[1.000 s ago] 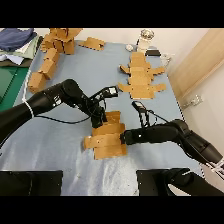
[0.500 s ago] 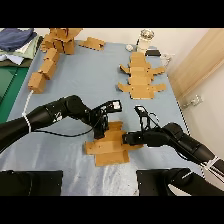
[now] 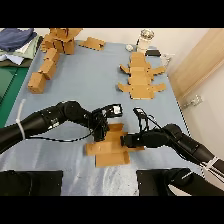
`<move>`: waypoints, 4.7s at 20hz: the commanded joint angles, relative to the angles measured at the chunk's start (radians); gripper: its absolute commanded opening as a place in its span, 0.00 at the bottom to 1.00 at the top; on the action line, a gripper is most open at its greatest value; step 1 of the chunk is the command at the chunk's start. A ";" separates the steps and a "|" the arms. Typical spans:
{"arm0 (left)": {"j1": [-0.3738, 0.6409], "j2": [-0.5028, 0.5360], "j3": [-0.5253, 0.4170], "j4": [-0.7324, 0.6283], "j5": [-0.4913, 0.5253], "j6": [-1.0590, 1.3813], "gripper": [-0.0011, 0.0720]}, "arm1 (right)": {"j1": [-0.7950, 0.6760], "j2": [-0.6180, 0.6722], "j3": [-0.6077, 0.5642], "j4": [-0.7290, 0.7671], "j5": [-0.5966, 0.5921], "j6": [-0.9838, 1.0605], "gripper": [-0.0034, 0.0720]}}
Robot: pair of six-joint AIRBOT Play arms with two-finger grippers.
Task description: Fold the box.
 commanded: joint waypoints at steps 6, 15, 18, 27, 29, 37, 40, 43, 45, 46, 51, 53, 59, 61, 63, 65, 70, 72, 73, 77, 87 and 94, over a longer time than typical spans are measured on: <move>-0.002 0.069 -0.004 0.021 0.036 0.022 0.03 | 0.010 -0.013 -0.001 -0.110 0.063 0.085 0.05; -0.067 0.067 -0.087 0.021 0.094 -0.014 0.03 | 0.010 -0.053 -0.001 -0.184 0.150 0.187 0.05; -0.085 0.067 -0.103 0.021 0.101 -0.042 0.03 | 0.010 -0.053 0.000 -0.191 0.147 0.189 0.05; -0.082 0.067 -0.116 0.031 0.089 -0.054 0.03 | 0.008 0.005 0.038 -0.449 -0.203 0.303 0.05; -0.082 0.067 -0.116 0.047 0.075 -0.053 0.03 | 0.008 0.055 0.054 -0.552 -0.243 0.372 0.05; -0.063 0.067 -0.081 0.089 0.026 -0.027 0.03 | 0.008 0.091 0.056 -0.534 -0.170 0.371 0.05; -0.026 0.066 -0.074 0.076 -0.031 -0.028 0.03 | 0.008 0.091 0.056 -0.531 -0.146 0.371 0.05; -0.025 0.066 -0.074 0.029 -0.043 -0.002 0.03 | 0.008 0.084 0.056 -0.529 -0.135 0.371 0.05; -0.025 0.066 -0.074 0.015 -0.050 0.003 0.03 | 0.008 0.074 0.056 -0.521 -0.126 0.371 0.05; -0.019 0.066 -0.074 0.017 -0.062 0.003 0.03 | 0.008 0.068 0.057 -0.515 -0.121 0.371 0.05; 0.009 0.053 -0.073 0.016 -0.071 0.005 0.03 | 0.008 0.054 0.056 -0.506 -0.103 0.370 0.05; 0.012 0.037 -0.071 0.008 -0.072 0.008 0.03 | 0.008 0.054 0.056 -0.504 -0.103 0.371 0.05; 0.018 0.018 -0.071 0.005 -0.063 0.026 0.03 | 0.008 0.054 0.056 -0.504 -0.102 0.367 0.05; 0.034 0.018 -0.071 0.006 -0.051 0.026 0.03 | 0.008 0.054 0.056 -0.504 -0.101 0.367 0.05; 0.055 0.018 -0.066 0.006 -0.054 0.026 0.03 | 0.008 0.054 0.056 -0.504 -0.090 0.367 0.05; 0.061 0.018 -0.060 0.005 -0.059 0.026 0.03 | 0.008 0.054 0.056 -0.504 -0.087 0.367 0.05; 0.061 0.018 -0.060 0.000 -0.076 0.026 0.03 | 0.008 0.054 0.056 -0.504 -0.087 0.367 0.05; 0.061 0.018 -0.060 -0.002 -0.076 0.027 0.03 | 0.008 0.054 0.056 -0.504 -0.087 0.367 0.05; 0.061 0.018 -0.060 -0.002 -0.076 0.029 0.03 | 0.008 0.054 0.056 -0.504 -0.087 0.367 0.05; 0.061 0.015 -0.060 -0.002 -0.076 0.035 0.03 | 0.008 0.054 0.056 -0.504 -0.077 0.367 0.05; 0.062 0.004 -0.014 -0.007 -0.101 0.074 0.03 | 0.008 0.054 0.056 -0.504 -0.066 0.367 0.05; 0.062 0.003 -0.011 -0.030 -0.113 0.105 0.03 | 0.008 0.054 0.056 -0.504 -0.065 0.367 0.05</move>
